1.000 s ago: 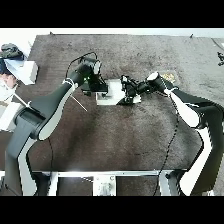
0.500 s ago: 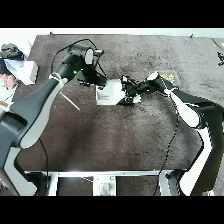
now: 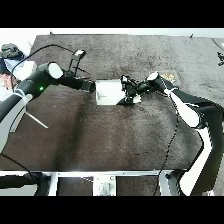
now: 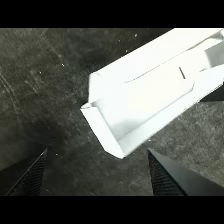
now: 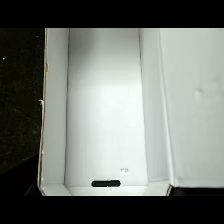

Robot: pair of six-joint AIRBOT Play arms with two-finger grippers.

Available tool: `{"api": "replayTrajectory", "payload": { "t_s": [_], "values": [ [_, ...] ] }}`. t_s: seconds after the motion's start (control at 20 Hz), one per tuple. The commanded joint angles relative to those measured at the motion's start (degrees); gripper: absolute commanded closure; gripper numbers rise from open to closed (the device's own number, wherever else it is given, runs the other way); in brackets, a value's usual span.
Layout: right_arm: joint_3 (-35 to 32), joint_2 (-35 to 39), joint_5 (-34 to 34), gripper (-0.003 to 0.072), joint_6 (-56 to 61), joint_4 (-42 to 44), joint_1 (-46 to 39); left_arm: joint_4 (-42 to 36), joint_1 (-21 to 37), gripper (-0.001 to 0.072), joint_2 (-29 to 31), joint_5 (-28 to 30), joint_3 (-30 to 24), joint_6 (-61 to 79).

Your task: Fold the box and place the chain.

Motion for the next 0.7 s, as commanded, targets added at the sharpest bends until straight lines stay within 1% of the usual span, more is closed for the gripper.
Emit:
{"api": "replayTrajectory", "payload": {
  "t_s": [0.0, 0.1, 0.15, 0.2, 0.25, 0.3, 0.35, 0.4, 0.45, 0.5, 0.55, 0.65],
  "values": [
    [0.0, 0.0, 0.0, 0.034, 0.0, 0.0, 0.0, -8.7, 2.6, 0.0014, 2.2, 6.7, -4.8, 8.0],
    [0.0, 0.0, 0.0, 0.034, 0.0, 0.0, 0.0, -11.1, 2.4, 0.0015, 2.2, 9.5, -4.5, 8.4],
    [0.0, 0.0, 0.1, 0.034, 0.0, 0.0, 0.0, -13.3, 2.6, 0.0015, 2.0, 10.8, -4.5, 11.8],
    [0.0, 0.0, 0.0, 0.034, 0.0, 0.0, 0.0, -17.6, 3.5, 0.0016, 1.5, 10.7, -4.5, 18.1],
    [0.0, 0.0, 0.0, 0.034, 0.0, 0.0, 0.0, -24.7, 5.4, 0.0016, 0.5, 9.6, -4.5, 25.8],
    [0.0, 0.0, 0.0, 0.034, 0.0, 0.0, 0.0, -31.9, 8.0, 0.0016, -1.0, 7.2, -4.1, 32.8],
    [0.0, 0.0, 0.0, 0.034, 0.0, 0.0, 0.0, -37.9, 11.1, 0.0017, -3.5, 3.3, -2.8, 39.3],
    [0.0, 0.0, 0.0, 0.034, 0.0, 0.0, 0.0, -41.8, 13.8, 0.0056, -6.7, -2.0, -0.5, 45.0],
    [0.0, 0.0, 0.0, 0.034, 0.0, 0.0, 0.0, -45.1, 16.3, 0.0089, -10.5, -9.3, 2.9, 50.1],
    [0.0, 0.0, 0.0, 0.034, 0.0, 0.0, 0.0, -48.4, 18.5, 0.0089, -14.9, -17.3, 6.8, 55.7],
    [0.0, 0.0, 0.0, 0.0341, 0.0, 0.0, 0.0, -48.5, 20.1, 0.0087, -18.7, -20.8, 10.4, 56.3],
    [0.0, 0.0, 0.0, 0.034, 0.0, 0.0, 0.0, -44.6, 21.4, 0.0086, -24.0, -22.8, 14.7, 63.7]
  ]
}}
